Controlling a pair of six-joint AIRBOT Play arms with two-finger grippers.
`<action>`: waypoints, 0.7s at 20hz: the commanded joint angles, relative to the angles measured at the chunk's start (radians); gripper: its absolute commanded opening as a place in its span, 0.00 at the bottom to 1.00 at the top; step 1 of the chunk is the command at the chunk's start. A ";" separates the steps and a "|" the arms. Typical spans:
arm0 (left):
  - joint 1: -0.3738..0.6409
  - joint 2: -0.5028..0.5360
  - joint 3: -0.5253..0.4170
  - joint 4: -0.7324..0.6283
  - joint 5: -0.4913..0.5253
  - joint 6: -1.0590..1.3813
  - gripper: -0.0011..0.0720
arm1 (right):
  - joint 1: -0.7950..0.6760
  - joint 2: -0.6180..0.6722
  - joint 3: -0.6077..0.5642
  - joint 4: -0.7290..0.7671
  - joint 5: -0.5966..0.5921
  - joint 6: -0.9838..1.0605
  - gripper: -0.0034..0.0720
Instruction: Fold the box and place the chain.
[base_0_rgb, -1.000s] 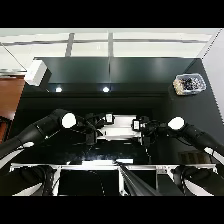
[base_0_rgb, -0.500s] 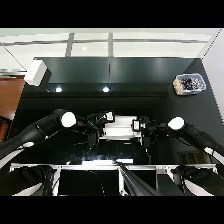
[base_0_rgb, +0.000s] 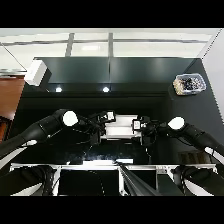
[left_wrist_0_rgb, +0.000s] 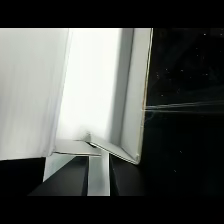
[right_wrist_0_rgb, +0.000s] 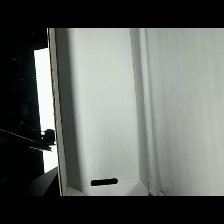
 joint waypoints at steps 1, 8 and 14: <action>0.000 -0.007 0.001 -0.006 0.060 0.022 0.23 | 0.001 0.000 0.001 0.002 0.002 0.000 0.60; -0.001 -0.009 0.001 -0.065 0.049 0.045 0.23 | 0.001 0.000 0.001 0.002 0.002 0.000 0.60; -0.023 -0.039 0.001 -0.078 0.055 0.137 0.23 | 0.001 0.000 0.001 0.002 0.002 0.000 0.60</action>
